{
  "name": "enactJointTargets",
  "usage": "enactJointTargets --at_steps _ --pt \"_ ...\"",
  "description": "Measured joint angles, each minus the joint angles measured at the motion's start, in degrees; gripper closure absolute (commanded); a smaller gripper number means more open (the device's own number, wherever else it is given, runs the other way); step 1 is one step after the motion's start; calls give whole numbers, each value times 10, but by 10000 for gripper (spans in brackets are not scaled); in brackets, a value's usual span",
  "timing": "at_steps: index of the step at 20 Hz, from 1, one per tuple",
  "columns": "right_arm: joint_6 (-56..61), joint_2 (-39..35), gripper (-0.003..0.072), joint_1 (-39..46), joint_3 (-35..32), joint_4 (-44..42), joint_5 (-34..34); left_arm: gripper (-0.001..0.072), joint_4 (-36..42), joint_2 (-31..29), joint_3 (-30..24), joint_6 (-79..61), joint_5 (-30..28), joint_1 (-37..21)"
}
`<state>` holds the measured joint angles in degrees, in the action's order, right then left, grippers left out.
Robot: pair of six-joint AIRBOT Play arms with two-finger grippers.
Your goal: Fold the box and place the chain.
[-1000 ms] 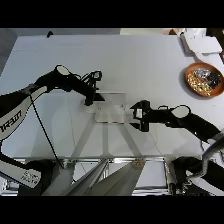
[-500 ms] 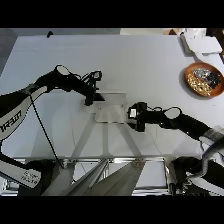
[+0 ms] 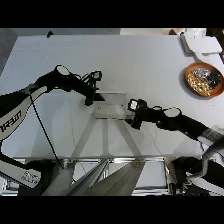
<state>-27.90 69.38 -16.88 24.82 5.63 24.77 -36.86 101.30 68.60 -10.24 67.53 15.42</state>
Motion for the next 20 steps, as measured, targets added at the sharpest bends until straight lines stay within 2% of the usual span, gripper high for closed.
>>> enactJointTargets --at_steps 9,15,20 --pt "2 0 -6 0 0 -16 0 699 0 0 0 0 0 0" --pt "154 0 -6 0 26 -13 -68 699 0 0 0 1 -1 0" --pt "188 0 -6 -1 39 49 -97 699 0 0 0 1 -1 0"
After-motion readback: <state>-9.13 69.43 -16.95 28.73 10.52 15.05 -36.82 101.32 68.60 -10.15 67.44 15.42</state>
